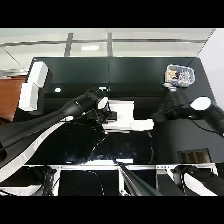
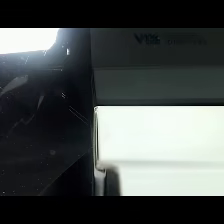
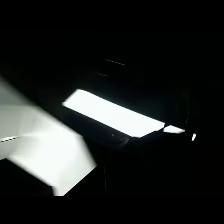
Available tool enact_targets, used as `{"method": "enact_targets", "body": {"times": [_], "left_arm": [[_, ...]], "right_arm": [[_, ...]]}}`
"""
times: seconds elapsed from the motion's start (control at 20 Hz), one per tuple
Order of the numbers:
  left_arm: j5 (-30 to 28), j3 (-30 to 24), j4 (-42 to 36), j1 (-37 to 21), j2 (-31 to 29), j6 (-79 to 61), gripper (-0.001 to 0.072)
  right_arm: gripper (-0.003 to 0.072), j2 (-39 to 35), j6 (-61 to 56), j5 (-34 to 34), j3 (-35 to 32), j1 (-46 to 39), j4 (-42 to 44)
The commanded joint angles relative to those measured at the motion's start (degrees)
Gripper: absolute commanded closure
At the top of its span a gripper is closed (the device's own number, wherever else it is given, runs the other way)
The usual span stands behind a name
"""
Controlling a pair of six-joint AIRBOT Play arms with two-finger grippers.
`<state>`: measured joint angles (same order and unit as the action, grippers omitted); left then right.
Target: Fold the box and place the chain.
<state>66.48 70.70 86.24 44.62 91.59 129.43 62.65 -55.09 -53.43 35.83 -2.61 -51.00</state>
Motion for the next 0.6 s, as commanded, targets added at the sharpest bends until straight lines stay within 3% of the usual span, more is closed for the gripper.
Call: {"method": "enact_targets", "body": {"times": [0.0, 0.15, 0.4, 0.55], "left_arm": [[0.00, 0.04, 0.09, -0.02, 0.00, 0.00, 0.0684], [-0.02, 0.04, 0.09, -0.02, 0.00, 0.00, 0.0684], [-0.11, 0.04, 0.09, -0.02, 0.00, 0.00, 0.0684], [-0.09, 0.04, 0.09, -0.02, 0.00, 0.00, 0.0684]], "right_arm": [[0.0671, 0.31, -21.66, -2.36, -4.28, -15.67, 0.52], [0.0671, 8.92, -12.37, -9.27, -6.27, -16.57, 12.63], [0.0671, 20.11, 0.83, -11.21, -6.08, -4.02, 28.44], [0.0670, 20.35, 4.98, -11.69, -2.67, 1.22, 29.22]]}}
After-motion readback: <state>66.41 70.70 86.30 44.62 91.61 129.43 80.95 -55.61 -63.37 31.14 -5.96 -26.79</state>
